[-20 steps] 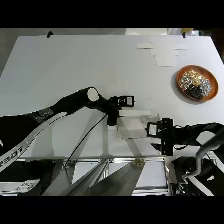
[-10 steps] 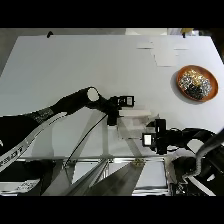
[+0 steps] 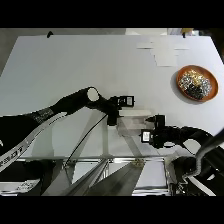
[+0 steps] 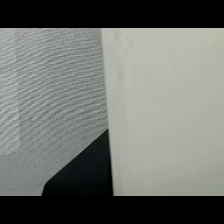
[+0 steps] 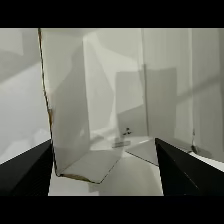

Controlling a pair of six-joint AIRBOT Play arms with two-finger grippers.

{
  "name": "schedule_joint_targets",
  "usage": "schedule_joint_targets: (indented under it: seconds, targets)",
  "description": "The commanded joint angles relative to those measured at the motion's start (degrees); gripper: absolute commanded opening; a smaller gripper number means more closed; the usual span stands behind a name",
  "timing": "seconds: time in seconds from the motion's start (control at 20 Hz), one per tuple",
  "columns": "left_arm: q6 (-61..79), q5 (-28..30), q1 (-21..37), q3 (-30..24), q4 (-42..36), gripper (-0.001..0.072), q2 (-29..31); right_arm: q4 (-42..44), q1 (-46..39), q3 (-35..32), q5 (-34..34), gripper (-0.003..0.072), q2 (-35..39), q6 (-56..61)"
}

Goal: Fold the box and place the chain.

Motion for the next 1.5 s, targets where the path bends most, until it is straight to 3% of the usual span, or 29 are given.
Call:
schedule_joint_targets:
  seconds: [0.0,0.45,0.95,1.25,1.45]
  targets:
    - [0.0,0.0,0.0,0.0,0.0,0.0011,0.0,0.0,-1.6,0.5,-1.4,0.0695,-0.6,-2.0]
    - [0.0,0.0,0.0,0.0,0.0,0.0011,0.0,7.6,-9.5,3.5,4.5,0.0690,-2.3,-3.3]
    - [0.0,0.0,0.0,0.0,0.0,0.0011,0.0,25.9,-20.4,3.5,4.6,0.0689,-10.9,-23.8]
    - [0.0,0.0,0.0,0.0,0.0,0.0011,0.0,33.0,-25.7,4.3,9.0,0.0689,-17.4,-39.1]
    - [0.0,0.0,0.0,0.0,0.0,0.0011,0.0,33.0,-27.5,8.7,11.6,0.0689,-23.2,-40.7]
